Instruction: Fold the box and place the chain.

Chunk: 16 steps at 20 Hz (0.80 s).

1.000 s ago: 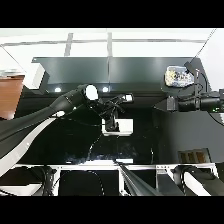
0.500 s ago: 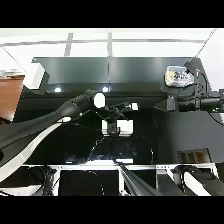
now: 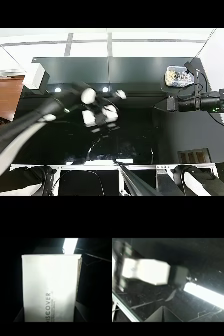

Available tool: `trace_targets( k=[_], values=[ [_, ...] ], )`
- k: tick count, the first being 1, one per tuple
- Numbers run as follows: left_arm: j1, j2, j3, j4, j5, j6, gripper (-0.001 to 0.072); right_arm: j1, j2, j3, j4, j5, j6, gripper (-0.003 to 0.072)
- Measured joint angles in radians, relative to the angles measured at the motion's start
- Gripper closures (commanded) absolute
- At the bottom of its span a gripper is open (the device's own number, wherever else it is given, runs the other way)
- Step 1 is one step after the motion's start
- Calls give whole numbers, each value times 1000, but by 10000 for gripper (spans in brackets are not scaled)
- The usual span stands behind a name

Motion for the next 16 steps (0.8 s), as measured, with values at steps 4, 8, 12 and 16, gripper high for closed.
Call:
trace_targets(
  k=[4,8,12,16],
  values=[
    [330,95,-10,55,-129,-184,401,0,0,0,0,-1,0,667],
    [657,129,-39,70,-199,-307,401,0,0,0,0,-10,0,667],
    [945,136,-52,58,-172,-345,401,0,0,0,0,-32,0,667],
    [1102,97,-55,-57,-66,-229,401,0,0,0,0,-58,0,667]
  ],
)
